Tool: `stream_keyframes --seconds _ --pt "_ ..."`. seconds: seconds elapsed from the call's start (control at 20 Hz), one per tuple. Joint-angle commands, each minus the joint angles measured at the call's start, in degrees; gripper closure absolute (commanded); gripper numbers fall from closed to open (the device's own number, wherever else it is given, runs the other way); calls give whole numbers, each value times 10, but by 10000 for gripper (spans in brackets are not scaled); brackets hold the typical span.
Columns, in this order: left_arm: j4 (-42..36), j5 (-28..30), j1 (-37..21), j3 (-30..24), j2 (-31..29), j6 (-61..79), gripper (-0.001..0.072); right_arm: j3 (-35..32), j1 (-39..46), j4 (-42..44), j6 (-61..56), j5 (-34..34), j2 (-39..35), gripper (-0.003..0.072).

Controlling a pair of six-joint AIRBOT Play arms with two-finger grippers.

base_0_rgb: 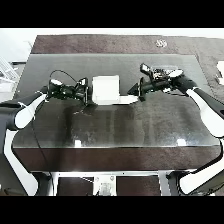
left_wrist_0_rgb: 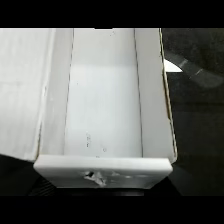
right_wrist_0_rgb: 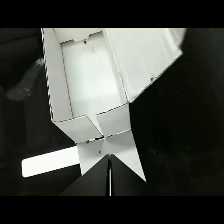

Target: Fold the box and place the chain.

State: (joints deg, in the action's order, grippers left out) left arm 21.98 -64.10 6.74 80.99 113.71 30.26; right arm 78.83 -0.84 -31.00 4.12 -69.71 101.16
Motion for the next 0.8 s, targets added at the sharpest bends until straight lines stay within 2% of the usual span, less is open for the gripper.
stream_keyframes --seconds 0.0,0.2,0.45,0.75 --pt "0 0 0 0 0 0 298 0 22 0 -104 13 -28 668" --pt "0 0 0 0 0 0 299 0 53 -7 -296 68 -29 668" --pt "0 0 0 0 0 0 298 -2 87 -106 -513 93 -26 669" --pt "0 0 0 0 0 0 298 -15 49 -125 -563 93 10 669"
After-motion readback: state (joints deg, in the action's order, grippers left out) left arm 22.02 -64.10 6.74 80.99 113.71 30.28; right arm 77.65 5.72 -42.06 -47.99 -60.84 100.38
